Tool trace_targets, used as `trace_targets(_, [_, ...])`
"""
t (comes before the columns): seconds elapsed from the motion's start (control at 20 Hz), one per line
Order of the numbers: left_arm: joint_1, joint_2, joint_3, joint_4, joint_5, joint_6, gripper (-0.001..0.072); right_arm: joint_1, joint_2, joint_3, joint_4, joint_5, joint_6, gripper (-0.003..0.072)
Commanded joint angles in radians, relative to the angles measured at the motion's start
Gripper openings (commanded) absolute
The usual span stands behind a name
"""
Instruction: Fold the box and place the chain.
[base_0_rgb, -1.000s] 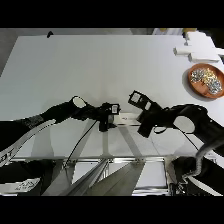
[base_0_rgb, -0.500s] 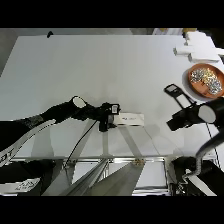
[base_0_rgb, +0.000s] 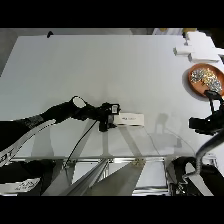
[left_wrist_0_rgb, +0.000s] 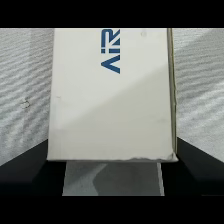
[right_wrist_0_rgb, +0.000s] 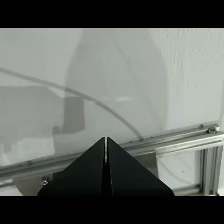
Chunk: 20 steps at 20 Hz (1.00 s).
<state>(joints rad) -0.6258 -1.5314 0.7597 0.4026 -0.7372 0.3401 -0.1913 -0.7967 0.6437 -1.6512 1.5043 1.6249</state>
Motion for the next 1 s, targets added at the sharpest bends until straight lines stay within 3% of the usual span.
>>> trace_targets(0.0, [0.001,0.0,0.001,-0.004,0.0,-0.001,0.0272,-0.025,0.0,0.0,0.002,0.037,0.027,0.0017])
trace_targets(0.2, [0.013,0.045,0.001,0.002,-0.003,-0.031,0.0273,-0.025,0.0,0.0,0.002,0.037,0.027,0.0017])
trace_targets(0.3, [0.043,0.129,0.001,0.042,-0.008,-0.145,0.0273,-0.025,0.0,0.0,0.002,0.037,0.027,0.0017])
trace_targets(0.45, [0.129,0.294,0.001,0.224,-0.021,-0.447,0.0274,-0.025,0.0,0.0,0.002,0.037,0.027,0.0017])
trace_targets(0.75, [0.448,0.578,0.001,0.705,-0.131,-1.117,0.0274,-0.025,0.0,0.0,0.002,0.037,0.027,0.0017])
trace_targets(0.95, [0.702,0.616,0.001,0.841,-0.174,-1.379,0.0273,-0.025,0.0,0.0,0.002,0.037,0.027,0.0017])
